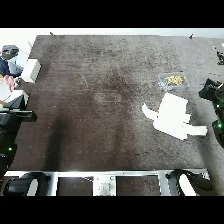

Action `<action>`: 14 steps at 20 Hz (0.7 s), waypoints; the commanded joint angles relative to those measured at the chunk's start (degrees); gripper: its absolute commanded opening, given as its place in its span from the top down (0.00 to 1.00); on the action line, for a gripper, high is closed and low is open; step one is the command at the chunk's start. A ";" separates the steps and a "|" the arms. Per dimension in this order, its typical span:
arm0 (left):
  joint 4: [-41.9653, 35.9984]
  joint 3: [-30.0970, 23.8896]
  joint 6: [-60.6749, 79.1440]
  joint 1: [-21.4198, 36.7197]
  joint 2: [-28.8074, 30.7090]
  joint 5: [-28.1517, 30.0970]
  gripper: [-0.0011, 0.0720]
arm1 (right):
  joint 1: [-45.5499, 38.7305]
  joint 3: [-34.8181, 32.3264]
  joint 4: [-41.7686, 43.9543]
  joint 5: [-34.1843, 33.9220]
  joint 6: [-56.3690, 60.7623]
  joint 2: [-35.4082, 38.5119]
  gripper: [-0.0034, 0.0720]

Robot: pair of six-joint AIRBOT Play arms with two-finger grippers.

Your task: Fold the box and place the chain.

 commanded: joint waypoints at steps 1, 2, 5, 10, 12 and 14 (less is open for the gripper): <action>0.00 -0.04 0.00 0.02 0.02 0.00 0.97 | -15.04 3.50 -15.61 22.91 19.63 -11.28 0.40; 0.00 -0.04 0.00 0.02 0.02 0.02 0.97 | -20.02 5.51 -25.49 30.62 27.28 -15.10 0.40; 0.00 -0.04 0.00 0.02 0.02 -0.04 0.97 | -32.13 12.57 -41.99 46.58 38.47 -23.34 0.40; 0.00 -0.04 0.00 0.02 0.02 0.00 0.97 | -44.70 28.13 -54.82 66.47 45.55 -36.41 0.40; 0.00 -0.04 0.00 0.02 0.02 -0.02 0.97 | -45.97 34.01 -59.78 76.41 45.81 -43.06 0.40; 0.00 -0.02 0.00 0.02 0.02 -0.02 0.97 | -45.94 36.81 -61.46 79.19 45.81 -48.00 0.40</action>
